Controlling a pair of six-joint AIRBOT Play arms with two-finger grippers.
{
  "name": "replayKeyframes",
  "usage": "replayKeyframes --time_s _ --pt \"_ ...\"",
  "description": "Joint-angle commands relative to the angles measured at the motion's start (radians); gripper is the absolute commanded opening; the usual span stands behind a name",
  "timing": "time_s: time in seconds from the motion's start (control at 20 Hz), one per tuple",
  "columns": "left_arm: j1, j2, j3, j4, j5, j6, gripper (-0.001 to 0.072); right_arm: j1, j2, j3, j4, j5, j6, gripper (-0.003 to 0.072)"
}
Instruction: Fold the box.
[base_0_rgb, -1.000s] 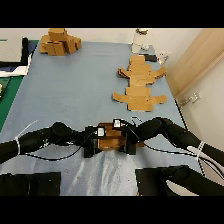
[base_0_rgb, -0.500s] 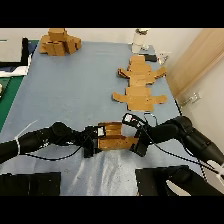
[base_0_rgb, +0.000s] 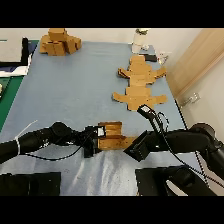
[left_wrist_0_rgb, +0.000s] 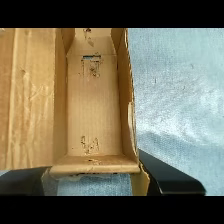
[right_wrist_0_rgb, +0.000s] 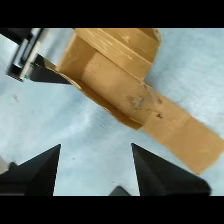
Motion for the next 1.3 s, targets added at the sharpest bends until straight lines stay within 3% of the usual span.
replayKeyframes --time_s 0.0,0.25,0.4,0.85,1.25 --pt "0.001 0.000 0.000 0.002 0.000 0.000 0.0520 0.000 0.027 0.001 0.064 -0.008 0.106 0.0705" --pt "0.003 0.037 0.000 0.022 -0.001 -0.004 0.0520 0.000 0.021 0.000 0.063 0.019 0.130 0.0705" --pt "0.003 0.097 -0.002 0.103 -0.006 -0.085 0.0521 0.000 0.021 0.000 0.061 0.040 0.130 0.0705" --pt "0.195 0.130 -0.002 0.293 -0.391 -0.186 0.0520 0.000 0.013 0.000 0.029 0.041 0.129 0.0705" --pt "0.201 0.129 -0.001 0.321 -0.322 -0.199 0.0520 0.000 0.013 0.000 0.025 0.041 0.129 0.0705"
